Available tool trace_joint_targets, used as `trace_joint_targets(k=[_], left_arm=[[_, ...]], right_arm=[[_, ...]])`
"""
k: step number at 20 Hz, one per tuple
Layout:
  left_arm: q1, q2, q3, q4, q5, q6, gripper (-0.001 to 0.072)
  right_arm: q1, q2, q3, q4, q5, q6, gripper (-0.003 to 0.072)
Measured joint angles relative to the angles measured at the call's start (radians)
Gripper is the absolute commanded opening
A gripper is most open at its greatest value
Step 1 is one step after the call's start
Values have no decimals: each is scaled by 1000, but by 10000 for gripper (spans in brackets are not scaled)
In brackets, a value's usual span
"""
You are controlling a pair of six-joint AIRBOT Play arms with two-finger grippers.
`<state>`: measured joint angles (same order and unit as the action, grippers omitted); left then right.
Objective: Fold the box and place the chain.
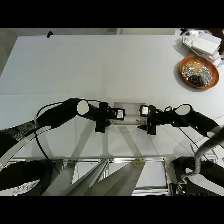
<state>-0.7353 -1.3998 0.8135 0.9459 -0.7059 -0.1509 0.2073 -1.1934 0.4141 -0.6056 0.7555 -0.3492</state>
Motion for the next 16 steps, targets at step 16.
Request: trace_joint_targets(k=[16], left_arm=[[-62, -43, 0, -140, 113, 46, 413]], right_arm=[[0, 0, 0, -1, 0, -1, 399]])
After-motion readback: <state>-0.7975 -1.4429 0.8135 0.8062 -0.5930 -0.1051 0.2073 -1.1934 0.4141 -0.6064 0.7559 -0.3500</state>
